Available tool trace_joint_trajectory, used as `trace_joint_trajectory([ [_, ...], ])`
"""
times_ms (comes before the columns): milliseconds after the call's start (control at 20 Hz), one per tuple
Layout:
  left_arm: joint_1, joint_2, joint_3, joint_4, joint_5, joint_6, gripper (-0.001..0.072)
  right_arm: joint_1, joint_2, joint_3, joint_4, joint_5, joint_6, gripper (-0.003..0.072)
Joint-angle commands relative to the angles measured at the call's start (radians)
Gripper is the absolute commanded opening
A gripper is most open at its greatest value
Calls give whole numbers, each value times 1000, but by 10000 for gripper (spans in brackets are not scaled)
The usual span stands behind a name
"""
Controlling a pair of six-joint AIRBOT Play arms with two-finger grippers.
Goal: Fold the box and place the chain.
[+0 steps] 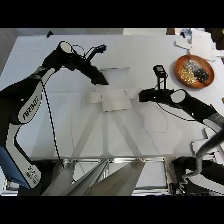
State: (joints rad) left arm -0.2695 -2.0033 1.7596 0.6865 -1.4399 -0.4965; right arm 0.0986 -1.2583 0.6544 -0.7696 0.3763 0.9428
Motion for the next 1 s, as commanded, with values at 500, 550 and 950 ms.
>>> trace_joint_trajectory([
  [500,15,105,0,150,-16,-39,0,-101,339,5,-76,50,3,294],
  [550,19,116,0,150,-16,-48,0,-130,355,5,-76,50,3,294],
  [950,19,219,0,159,-77,-51,0,-167,371,4,-61,50,3,296],
])
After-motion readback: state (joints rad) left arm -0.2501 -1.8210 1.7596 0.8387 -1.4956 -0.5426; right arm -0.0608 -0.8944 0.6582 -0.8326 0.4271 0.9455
